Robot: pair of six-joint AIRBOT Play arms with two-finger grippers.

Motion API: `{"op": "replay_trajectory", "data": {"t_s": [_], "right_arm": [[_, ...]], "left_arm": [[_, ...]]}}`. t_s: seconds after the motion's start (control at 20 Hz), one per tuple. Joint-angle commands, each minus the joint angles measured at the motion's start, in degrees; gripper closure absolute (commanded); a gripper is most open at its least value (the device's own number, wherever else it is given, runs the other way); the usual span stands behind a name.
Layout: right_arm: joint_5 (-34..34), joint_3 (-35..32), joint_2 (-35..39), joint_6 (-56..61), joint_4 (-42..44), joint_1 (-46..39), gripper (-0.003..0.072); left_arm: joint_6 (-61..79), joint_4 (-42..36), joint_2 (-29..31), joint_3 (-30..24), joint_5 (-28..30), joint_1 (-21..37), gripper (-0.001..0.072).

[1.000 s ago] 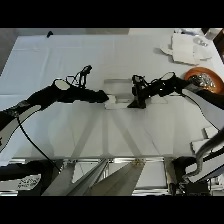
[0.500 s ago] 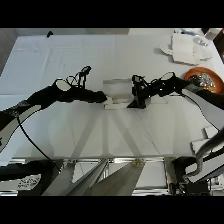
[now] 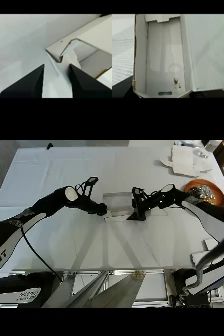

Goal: Fold the box and place the chain.

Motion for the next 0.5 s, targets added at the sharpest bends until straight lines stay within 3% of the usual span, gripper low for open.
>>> {"op": "replay_trajectory", "data": {"t_s": [0.0, 0.25, 0.45], "right_arm": [[-0.02, 0.07, 0.0, 0.13, 0.04, 0.0, 0.015], [-0.02, 0.07, 0.0, 0.13, 0.04, 0.0, 0.015], [-0.02, 0.07, 0.0, 0.13, 0.04, 0.0, 0.015]], "left_arm": [[-8.76, 6.01, -2.25, 4.02, -4.07, -2.23, 0.0371], [-18.62, 9.25, -5.77, 10.1, -6.14, -3.43, 0.0393], [-26.53, 17.0, -8.55, 14.82, -12.79, -4.68, 0.0393]]}}
